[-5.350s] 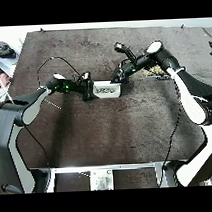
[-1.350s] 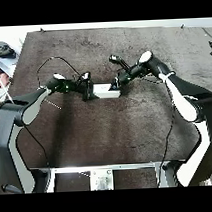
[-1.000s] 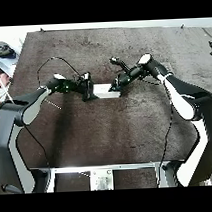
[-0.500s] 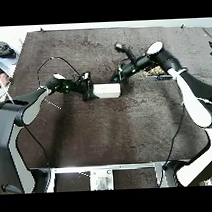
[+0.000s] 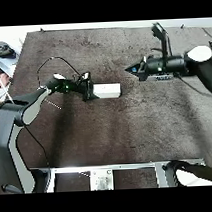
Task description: Fold the box and place the chain.
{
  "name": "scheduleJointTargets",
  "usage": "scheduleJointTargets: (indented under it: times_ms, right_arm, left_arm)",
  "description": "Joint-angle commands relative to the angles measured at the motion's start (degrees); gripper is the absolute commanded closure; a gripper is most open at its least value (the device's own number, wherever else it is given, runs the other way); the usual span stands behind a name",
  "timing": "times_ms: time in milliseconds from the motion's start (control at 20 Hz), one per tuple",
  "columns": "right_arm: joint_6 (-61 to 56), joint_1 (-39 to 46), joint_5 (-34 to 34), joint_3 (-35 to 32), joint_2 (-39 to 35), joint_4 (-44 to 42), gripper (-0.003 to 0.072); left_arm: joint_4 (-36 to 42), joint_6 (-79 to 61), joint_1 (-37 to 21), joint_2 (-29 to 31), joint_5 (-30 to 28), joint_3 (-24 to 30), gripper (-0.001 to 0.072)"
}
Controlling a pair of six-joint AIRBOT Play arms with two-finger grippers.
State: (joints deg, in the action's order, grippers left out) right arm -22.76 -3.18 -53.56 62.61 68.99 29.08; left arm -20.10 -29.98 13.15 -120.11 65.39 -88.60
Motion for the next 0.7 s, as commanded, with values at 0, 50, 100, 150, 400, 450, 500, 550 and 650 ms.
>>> scheduleJointTargets:
  times_ms: [0, 50, 100, 150, 400, 450, 500, 550, 650]
  right_arm:
    - [3.21, 0.61, 24.48, -18.12, -13.92, -0.66, 0.0677]
    - [3.67, 0.61, 28.85, -22.34, -16.83, -0.66, 0.0676]
    - [3.65, 0.61, 32.02, -25.27, -18.95, -0.68, 0.0676]
    - [3.65, 0.61, 33.83, -27.15, -20.37, -0.66, 0.0676]
    - [3.65, 0.61, 34.8, -28.7, -21.53, -0.61, 0.0675]
    - [3.65, 0.61, 34.88, -28.7, -21.55, -0.61, 0.0675]
    - [3.65, 0.61, 34.99, -28.7, -21.53, -0.61, 0.0675]
    - [3.65, 0.61, 34.99, -28.7, -21.53, -0.61, 0.0675]
    - [3.65, 0.61, 34.97, -28.7, -21.55, -0.61, 0.0675]
  left_arm:
    - [0.0, -0.09, 0.02, 0.04, 0.0, -0.02, 0.0504]
    - [0.0, -0.09, 0.02, 0.04, 0.02, -0.02, 0.0504]
    - [0.0, -0.09, 0.02, 0.04, 0.0, -0.02, 0.0504]
    - [0.0, -0.09, 0.02, 0.04, 0.02, -0.02, 0.0504]
    - [4.57, -0.09, 0.02, 0.04, 0.63, -0.02, 0.0504]
    - [4.72, -0.09, 0.02, 0.04, 0.48, -0.02, 0.0504]
    - [4.72, -0.07, 0.02, 0.04, 0.35, -0.02, 0.0504]
    - [4.72, -0.07, 0.02, 0.04, 0.46, -0.02, 0.0504]
    - [4.9, -0.07, 0.02, 0.04, 0.44, -0.02, 0.0504]
